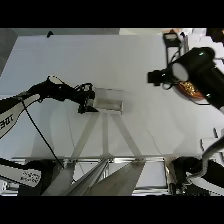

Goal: Fold the box and place the chain.

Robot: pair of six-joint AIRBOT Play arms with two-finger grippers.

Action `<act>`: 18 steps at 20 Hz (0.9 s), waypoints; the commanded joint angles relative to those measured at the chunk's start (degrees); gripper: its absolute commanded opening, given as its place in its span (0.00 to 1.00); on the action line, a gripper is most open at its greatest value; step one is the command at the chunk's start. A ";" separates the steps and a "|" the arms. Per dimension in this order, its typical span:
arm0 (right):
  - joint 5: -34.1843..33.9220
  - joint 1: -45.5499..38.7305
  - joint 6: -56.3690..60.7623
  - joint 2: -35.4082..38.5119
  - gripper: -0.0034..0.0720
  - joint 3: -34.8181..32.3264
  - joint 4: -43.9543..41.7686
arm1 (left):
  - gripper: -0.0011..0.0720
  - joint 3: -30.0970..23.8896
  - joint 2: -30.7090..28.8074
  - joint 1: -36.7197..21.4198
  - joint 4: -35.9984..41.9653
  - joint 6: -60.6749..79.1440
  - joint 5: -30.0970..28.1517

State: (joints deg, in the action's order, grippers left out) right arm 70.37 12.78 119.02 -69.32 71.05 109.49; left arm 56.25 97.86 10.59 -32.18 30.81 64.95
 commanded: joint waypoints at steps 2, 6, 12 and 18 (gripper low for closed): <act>-7.63 -14.34 -3.58 0.17 0.53 0.02 2.47 | 0.48 0.02 -0.02 -0.02 0.00 0.02 -0.02; -12.00 -24.39 -3.65 -2.08 0.79 0.00 2.34 | 0.48 0.02 -0.02 -0.02 0.00 0.02 -0.02; -15.74 -32.81 -9.75 -14.23 0.82 0.02 -1.53 | 0.48 0.02 -0.02 -0.02 0.00 0.02 -0.02; -20.37 -34.45 -9.31 -23.06 0.86 0.02 -8.22 | 0.48 0.02 -0.02 -0.02 0.00 0.02 -0.02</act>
State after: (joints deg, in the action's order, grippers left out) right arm 51.96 -20.62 110.06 -88.40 71.05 105.14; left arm 56.25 97.86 10.59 -32.16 30.83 64.95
